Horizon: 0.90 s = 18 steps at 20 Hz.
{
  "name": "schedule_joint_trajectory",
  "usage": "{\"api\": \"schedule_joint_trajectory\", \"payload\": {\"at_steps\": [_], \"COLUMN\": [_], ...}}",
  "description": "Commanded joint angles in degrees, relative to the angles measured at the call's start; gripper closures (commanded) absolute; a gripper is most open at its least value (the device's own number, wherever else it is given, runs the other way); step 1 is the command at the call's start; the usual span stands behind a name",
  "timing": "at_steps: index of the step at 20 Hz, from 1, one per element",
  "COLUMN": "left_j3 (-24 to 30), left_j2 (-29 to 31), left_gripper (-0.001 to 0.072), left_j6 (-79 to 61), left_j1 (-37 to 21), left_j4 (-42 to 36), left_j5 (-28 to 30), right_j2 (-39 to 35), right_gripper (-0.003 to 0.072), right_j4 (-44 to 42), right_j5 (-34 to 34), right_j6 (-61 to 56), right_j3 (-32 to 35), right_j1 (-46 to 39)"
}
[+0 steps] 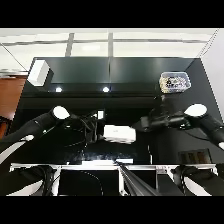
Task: Fold the box and place the chain.
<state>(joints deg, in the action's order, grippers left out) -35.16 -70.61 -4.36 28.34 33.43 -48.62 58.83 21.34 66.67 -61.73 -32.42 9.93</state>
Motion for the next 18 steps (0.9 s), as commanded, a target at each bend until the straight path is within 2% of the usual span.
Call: {"api": "schedule_joint_trajectory", "payload": {"at_steps": [1,3,6,10,13,15,18], "left_j3": [0.0,-0.1,-6.0,-15.1,-20.4,-22.4,-22.5], "left_j2": [6.6,10.6,9.2,0.2,-8.3,-11.3,-12.6], "left_gripper": [-0.0003,0.0007,0.0006,0.0006,0.0006,0.0006,0.0006], "left_j6": [9.6,13.8,14.1,15.9,18.9,18.8,18.8], "left_j1": [-1.9,-2.3,1.7,9.5,12.5,13.6,13.8], "left_j4": [8.1,10.6,5.9,9.0,9.6,11.0,11.5], "left_j5": [-0.8,-0.9,-1.3,-4.3,-4.7,-4.7,-6.1], "right_j2": [-3.9,-4.8,-4.8,-4.8,-4.8,-4.8,-4.8], "right_gripper": [0.0674,0.0674,0.0674,0.0674,0.0674,0.0674,0.0674], "right_j4": [4.3,5.4,9.6,10.4,10.4,10.4,10.2], "right_j5": [5.7,6.1,5.1,5.7,5.7,6.1,5.3], "right_j6": [-0.2,-0.2,-0.3,-0.3,0.8,1.5,2.2], "right_j3": [-3.2,-3.7,-3.7,-3.7,-3.7,-3.7,-3.7], "right_j1": [-9.0,-14.9,-20.9,-26.4,-31.0,-33.4,-33.5]}}
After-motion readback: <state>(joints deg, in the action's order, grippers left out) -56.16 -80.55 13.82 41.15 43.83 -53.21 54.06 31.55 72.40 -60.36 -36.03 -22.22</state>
